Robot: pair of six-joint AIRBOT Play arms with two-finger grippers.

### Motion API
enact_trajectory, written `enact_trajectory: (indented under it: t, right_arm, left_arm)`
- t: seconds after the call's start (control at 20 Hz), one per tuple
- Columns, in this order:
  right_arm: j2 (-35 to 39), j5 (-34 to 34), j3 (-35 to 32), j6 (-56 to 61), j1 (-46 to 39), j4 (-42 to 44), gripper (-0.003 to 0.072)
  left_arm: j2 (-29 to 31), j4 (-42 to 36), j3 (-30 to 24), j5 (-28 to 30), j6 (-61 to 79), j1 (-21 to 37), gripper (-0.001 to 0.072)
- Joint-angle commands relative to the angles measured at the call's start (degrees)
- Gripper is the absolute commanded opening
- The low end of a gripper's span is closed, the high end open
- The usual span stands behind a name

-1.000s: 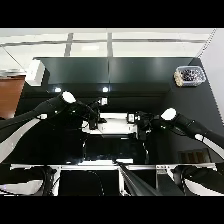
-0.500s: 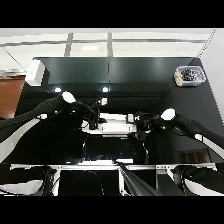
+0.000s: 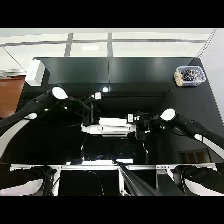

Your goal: Fold the box and place the chain.

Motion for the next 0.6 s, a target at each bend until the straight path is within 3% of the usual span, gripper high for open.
enact_trajectory:
  t: [0.0, 0.15, 0.2, 0.25, 0.3, 0.4, 0.55]
  right_arm:
    - [0.0, 0.7, 0.02, -0.24, 0.07, -0.31, 0.031]
    - [0.0, 0.66, 0.02, -0.22, 0.07, -0.28, 0.031]
    - [0.0, 0.57, 0.02, -0.22, 0.07, -0.26, 0.031]
    - [0.0, 0.44, 0.02, -0.2, 0.07, -0.22, 0.031]
    - [0.0, 0.35, 0.02, -0.17, 0.04, -0.07, 0.031]
    - [0.0, 0.37, 0.02, -0.17, 0.04, -0.09, 0.031]
    - [0.02, 0.33, 0.02, -0.22, -0.02, -0.31, 0.0311]
  left_arm:
    - [7.72, 9.97, 0.07, -4.11, -13.75, 1.79, 0.0711]
    - [10.67, 11.32, 0.0, -14.12, -30.47, 1.64, 0.066]
    - [10.01, 9.22, -0.42, -17.7, -37.03, 1.11, 0.0499]
    - [8.85, 5.99, -1.05, -20.02, -39.85, 0.2, 0.0136]
    - [7.65, 2.36, -1.84, -20.35, -39.43, -0.85, 0.0029]
    - [5.18, -6.75, -3.15, -15.08, -36.68, -3.39, 0.0029]
    - [3.34, -20.31, -2.91, -0.66, -29.24, -4.9, 0.0029]
